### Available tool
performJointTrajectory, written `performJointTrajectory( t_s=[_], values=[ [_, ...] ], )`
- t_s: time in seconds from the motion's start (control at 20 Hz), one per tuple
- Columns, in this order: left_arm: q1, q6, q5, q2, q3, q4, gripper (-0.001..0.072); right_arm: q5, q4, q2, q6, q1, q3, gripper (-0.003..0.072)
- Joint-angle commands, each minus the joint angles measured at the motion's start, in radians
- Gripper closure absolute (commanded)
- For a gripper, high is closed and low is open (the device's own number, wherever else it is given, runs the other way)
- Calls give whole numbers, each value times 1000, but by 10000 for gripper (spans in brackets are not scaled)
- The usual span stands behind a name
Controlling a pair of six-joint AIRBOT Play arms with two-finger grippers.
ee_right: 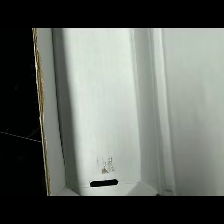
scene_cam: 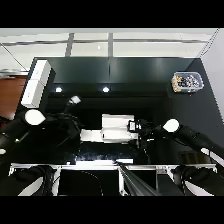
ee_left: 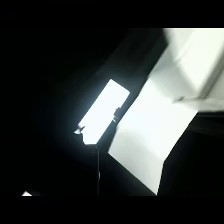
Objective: Fold the box and place the chain.
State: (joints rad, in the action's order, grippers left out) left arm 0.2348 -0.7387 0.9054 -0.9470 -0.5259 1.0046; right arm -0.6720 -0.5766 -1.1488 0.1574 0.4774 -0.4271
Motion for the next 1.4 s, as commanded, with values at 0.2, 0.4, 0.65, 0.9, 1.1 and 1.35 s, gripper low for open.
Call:
performJointTrajectory(
  t_s=[0.2, 0.4, 0.65, 0.9, 1.1, 1.35],
  values=[
    [-365, -714, 252, -98, 74, -29, 679, 0, 0, -1, 0, 1, 0, 221],
    [-291, -543, 232, -277, 100, -318, 680, 0, 0, -1, 0, 1, 0, 222],
    [-48, -500, 123, -332, 50, -415, 680, 0, 0, -1, 0, 1, 0, 222],
    [56, -499, 184, -332, -69, -391, 433, 0, 0, -1, 0, 1, 0, 221],
    [44, -499, 281, -332, -154, -314, 127, 0, 0, -1, 0, 1, 0, 222],
    [112, -500, 294, -332, -197, -318, 126, 0, 0, -1, 0, 1, 0, 222]
  ],
)
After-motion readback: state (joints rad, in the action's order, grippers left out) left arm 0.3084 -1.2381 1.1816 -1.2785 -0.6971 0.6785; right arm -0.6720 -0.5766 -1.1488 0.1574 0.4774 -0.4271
